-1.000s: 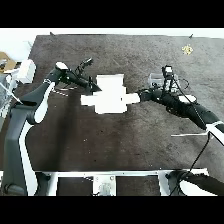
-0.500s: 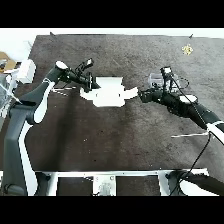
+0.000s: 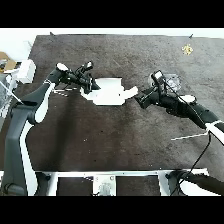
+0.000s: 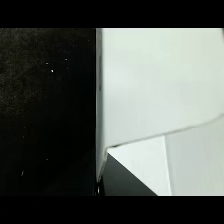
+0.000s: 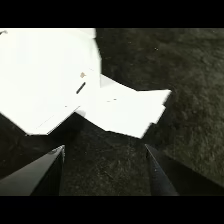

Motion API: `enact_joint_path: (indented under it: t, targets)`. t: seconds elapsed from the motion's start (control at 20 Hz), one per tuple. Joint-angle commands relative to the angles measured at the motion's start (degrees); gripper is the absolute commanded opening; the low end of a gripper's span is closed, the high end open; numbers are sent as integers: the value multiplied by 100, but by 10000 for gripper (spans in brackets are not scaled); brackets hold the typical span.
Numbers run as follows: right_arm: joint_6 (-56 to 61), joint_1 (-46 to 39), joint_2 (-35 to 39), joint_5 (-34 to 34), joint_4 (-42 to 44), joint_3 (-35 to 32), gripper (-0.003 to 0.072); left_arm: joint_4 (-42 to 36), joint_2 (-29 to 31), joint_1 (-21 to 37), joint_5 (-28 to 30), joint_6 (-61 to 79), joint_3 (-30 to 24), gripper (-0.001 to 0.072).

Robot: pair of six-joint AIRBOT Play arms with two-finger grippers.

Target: Fold the box and place the chain.

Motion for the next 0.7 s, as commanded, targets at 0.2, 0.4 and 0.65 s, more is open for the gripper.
enact_joint_path:
  t: [0.2, 0.4, 0.65]
  targets:
    - [-2002, 74, -168, 581, 153, 105, 571, 26, -15, -7, -2, 7, 0, 12]
    - [-2288, 361, -1134, 1429, -286, 1001, 590, 24, -15, -7, 9, 7, 0, 12]
    - [-2236, 656, -1786, 1486, -1211, 1663, 685, 20, -15, -7, 7, 7, 0, 12]
